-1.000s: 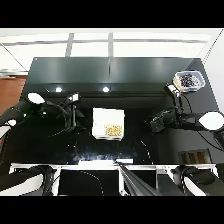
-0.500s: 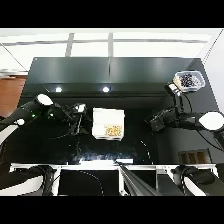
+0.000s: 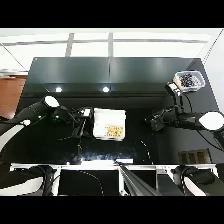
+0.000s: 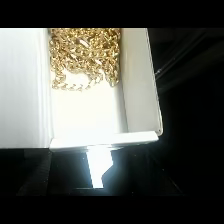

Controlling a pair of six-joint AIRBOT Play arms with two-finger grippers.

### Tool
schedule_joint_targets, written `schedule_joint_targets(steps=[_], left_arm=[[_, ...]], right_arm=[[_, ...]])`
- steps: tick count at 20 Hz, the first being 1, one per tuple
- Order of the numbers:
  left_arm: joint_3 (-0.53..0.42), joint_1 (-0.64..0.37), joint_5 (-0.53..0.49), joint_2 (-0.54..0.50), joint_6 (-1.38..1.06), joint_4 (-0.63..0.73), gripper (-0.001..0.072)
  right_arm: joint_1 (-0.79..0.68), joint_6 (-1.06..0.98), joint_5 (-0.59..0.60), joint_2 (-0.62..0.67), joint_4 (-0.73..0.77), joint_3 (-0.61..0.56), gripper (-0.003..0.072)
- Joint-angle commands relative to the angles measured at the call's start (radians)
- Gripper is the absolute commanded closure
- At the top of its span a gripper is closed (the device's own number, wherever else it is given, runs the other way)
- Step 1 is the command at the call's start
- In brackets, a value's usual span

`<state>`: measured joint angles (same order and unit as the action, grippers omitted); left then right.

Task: Fold the box and place the chain.

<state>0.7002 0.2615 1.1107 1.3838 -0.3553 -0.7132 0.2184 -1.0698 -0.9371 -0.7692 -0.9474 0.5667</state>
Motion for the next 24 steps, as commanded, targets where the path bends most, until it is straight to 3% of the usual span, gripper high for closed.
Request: schedule_joint_targets(steps=[1,11,16,17,19,20,21,22,24], left_arm=[[0.000,0.014,-0.029,0.002,0.043,0.016,-0.0001],[-0.002,0.054,-0.033,0.002,0.075,0.027,-0.0001],[-0.011,0.096,-0.108,0.002,0.104,0.067,0.0001],[-0.011,0.099,-0.128,0.002,0.128,0.068,0.0010],[-0.012,0.099,-0.166,0.002,0.196,0.067,0.0124],[-0.012,0.099,-0.170,0.002,0.211,0.067,0.0140],[-0.013,0.099,-0.168,0.002,0.211,0.067,0.0140],[-0.014,0.099,-0.169,0.002,0.211,0.067,0.0141],[-0.018,0.099,-0.168,0.002,0.211,0.065,0.0151]], right_arm=[[0.000,0.000,0.000,0.000,0.000,0.001,0.0324],[0.000,0.000,0.004,0.000,0.000,0.001,0.0324],[0.000,0.000,0.006,0.000,0.000,0.001,0.0324],[0.000,0.000,0.006,0.000,0.000,0.001,0.0324],[0.000,0.000,0.010,0.000,0.007,0.001,0.0322],[0.000,0.000,0.024,0.000,0.044,0.001,0.0275],[0.001,0.002,0.048,0.000,0.086,0.001,0.0044],[0.009,0.004,0.087,0.000,0.121,0.001,-0.0017],[0.041,0.004,0.202,-0.002,0.124,0.004,-0.0015]])
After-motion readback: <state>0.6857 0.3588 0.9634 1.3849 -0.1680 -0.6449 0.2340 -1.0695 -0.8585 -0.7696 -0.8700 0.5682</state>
